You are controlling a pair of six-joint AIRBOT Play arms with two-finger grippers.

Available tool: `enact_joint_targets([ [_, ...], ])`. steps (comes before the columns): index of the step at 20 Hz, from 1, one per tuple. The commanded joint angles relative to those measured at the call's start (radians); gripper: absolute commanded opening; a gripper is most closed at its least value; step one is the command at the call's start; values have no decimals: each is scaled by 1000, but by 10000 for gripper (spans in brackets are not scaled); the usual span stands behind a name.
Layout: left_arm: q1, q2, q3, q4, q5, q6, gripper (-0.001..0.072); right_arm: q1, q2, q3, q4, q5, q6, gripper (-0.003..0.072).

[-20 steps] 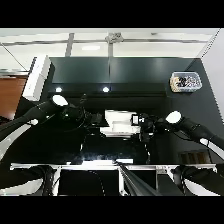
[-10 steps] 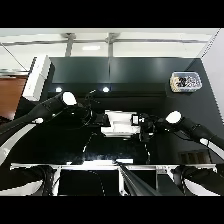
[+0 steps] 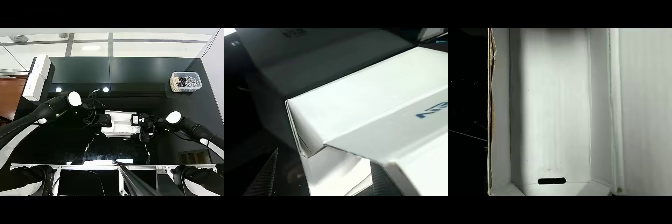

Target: Fold the box and place the chain.

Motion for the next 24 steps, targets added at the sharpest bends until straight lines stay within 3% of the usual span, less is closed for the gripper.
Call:
enact_joint_targets([
  [1, -21, 1, 30, 66, -21, -60, 620, 1, -1, 0, 0, 0, 0, 61],
  [3, -28, 2, 34, 77, -33, -88, 614, 1, -1, 0, 0, 0, 0, 61],
  [5, -38, 6, 34, 81, -53, -93, 483, 1, -1, 0, 0, 0, 0, 61],
  [10, -77, 11, 35, 89, -26, -148, 483, 1, -1, 0, 0, 0, 0, 61],
  [17, -144, 11, 35, 229, 19, -325, 482, 1, -1, 0, 0, 0, 0, 61],
  [21, -156, 10, 35, 265, 24, -373, 412, 1, -1, 0, 0, 0, 0, 61],
  [24, -177, 10, 35, 365, 24, -472, 404, 1, -1, 0, 0, 0, 0, 61],
])
